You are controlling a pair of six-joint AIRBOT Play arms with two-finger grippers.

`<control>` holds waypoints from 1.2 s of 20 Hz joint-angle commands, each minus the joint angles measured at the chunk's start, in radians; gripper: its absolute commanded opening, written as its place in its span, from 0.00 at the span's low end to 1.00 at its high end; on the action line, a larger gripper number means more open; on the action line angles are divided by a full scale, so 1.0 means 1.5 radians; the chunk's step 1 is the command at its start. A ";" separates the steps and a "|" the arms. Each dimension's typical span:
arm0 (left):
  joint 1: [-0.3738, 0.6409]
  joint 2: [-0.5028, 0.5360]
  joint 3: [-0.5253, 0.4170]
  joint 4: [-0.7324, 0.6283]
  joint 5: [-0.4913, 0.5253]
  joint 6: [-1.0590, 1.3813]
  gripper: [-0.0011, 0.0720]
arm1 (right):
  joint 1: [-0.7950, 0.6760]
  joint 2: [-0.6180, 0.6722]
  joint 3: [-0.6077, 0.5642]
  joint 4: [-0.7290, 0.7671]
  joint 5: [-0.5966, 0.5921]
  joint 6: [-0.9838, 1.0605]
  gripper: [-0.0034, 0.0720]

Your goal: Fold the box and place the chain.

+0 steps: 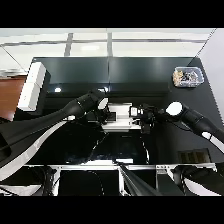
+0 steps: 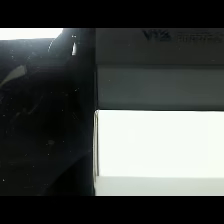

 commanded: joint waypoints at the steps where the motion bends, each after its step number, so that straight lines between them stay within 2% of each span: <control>1: 0.001 0.000 0.001 -0.003 0.001 0.000 0.05 | 0.008 -0.008 0.001 0.073 -0.004 -0.002 0.22; 4: 0.001 0.000 0.001 -0.003 0.001 0.000 0.05 | 0.034 -0.045 0.001 0.148 -0.008 -0.002 0.22; 7: 0.001 0.000 0.001 -0.003 0.000 0.000 0.05 | 0.038 -0.063 0.001 0.156 -0.044 0.016 0.22; 10: 0.001 0.000 0.001 -0.003 0.000 0.000 0.05 | 0.036 -0.063 0.001 0.154 -0.039 0.017 0.22; 11: 0.001 0.000 0.001 -0.003 0.000 0.000 0.05 | 0.036 -0.063 0.001 0.157 -0.039 0.022 0.44; 13: 0.001 0.000 0.001 -0.003 0.000 0.000 0.05 | 0.036 -0.063 0.001 0.153 -0.039 0.035 0.23; 14: 0.001 0.000 0.001 -0.003 0.000 0.000 0.05 | 0.036 -0.063 0.001 0.157 -0.039 0.043 0.44; 15: 0.001 0.000 0.001 -0.003 0.000 0.000 0.05 | 0.036 -0.063 0.001 0.156 -0.039 0.055 0.55; 16: 0.001 0.000 0.001 -0.003 0.001 0.000 0.05 | 0.034 -0.061 0.001 0.145 -0.034 0.077 0.25; 17: 0.001 0.000 0.001 -0.003 0.000 0.000 0.05 | 0.030 -0.054 0.001 0.137 -0.020 0.106 0.08; 20: 0.001 0.000 0.001 -0.002 0.003 0.000 0.05 | -0.025 0.011 0.001 0.090 0.040 0.357 0.07; 24: 0.001 0.000 0.001 -0.002 0.000 0.004 0.05 | -0.222 0.111 0.001 0.007 0.188 0.749 0.07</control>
